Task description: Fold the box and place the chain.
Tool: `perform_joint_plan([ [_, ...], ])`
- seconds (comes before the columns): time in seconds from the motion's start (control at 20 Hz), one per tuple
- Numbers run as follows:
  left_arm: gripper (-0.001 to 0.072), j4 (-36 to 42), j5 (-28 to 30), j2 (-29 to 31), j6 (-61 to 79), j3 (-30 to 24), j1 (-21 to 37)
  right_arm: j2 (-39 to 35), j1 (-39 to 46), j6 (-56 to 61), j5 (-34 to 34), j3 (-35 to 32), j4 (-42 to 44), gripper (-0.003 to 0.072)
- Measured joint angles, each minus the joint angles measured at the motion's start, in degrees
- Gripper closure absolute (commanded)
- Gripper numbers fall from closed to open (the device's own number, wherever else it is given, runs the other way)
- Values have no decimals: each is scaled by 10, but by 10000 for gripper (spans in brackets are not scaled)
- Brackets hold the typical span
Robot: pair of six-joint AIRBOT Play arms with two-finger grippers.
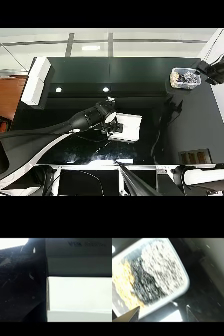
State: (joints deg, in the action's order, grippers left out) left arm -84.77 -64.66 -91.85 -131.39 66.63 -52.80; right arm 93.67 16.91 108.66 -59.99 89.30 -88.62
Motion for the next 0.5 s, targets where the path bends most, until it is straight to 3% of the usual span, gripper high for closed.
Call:
perform_joint_plan([
  [0.2,678,1,0,0,0,0,0,83,9,49,-16,93,16,119],
  [0.5,679,2,0,0,0,0,0,140,12,103,-15,130,29,137],
])
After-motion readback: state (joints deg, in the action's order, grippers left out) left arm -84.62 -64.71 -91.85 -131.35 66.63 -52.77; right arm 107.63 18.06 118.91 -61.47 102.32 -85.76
